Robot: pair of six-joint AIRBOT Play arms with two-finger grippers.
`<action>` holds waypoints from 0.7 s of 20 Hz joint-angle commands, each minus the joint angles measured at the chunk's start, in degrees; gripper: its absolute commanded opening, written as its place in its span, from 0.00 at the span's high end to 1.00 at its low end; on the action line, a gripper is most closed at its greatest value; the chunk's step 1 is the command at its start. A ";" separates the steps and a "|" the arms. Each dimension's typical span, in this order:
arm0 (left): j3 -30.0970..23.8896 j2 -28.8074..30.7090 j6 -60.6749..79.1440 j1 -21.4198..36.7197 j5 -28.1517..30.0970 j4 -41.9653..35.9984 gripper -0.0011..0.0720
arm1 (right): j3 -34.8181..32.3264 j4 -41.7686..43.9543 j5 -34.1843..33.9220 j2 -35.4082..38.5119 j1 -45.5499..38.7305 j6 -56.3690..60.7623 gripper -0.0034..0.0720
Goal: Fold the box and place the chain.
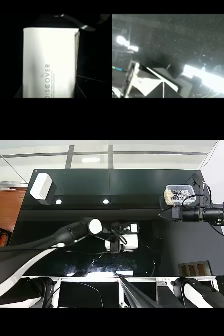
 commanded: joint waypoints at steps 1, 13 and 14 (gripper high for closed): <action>0.04 4.31 -9.11 5.68 -3.74 6.64 0.54 | 0.00 0.04 0.04 0.02 0.00 0.00 0.94; -1.68 10.16 -38.53 67.89 -29.73 21.77 0.51 | 0.00 0.50 0.63 0.02 0.00 0.13 0.94; -1.40 10.12 -38.47 70.88 -28.00 21.79 0.50 | 0.00 1.01 0.59 0.02 0.02 0.98 0.94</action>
